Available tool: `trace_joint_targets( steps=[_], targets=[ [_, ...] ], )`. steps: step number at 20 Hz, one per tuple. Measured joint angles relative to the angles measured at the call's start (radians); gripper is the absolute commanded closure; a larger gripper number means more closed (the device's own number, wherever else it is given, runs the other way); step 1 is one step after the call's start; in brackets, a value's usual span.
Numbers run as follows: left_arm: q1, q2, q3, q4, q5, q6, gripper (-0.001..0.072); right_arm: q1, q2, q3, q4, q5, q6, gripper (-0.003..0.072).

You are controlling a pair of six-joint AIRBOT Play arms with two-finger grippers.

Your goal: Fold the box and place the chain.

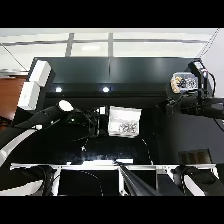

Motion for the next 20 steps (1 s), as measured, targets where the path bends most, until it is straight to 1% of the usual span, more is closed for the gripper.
trace_joint_targets(
  steps=[4,13,20],
  targets=[
    [0.0,-0.005,0.01,-0.002,0.03,-0.005,0.0006,0.0,0.0,0.0,0.0,0.004,0.0,0.0234],
    [-0.049,-0.021,0.028,0.003,0.02,0.017,0.0007,0.0,0.0,0.0,0.0,0.013,0.0,0.0234],
    [-0.054,-0.021,0.034,-0.011,0.024,0.021,0.0007,0.0,0.0,0.0,0.0,0.015,0.0,0.0234]
  ],
)
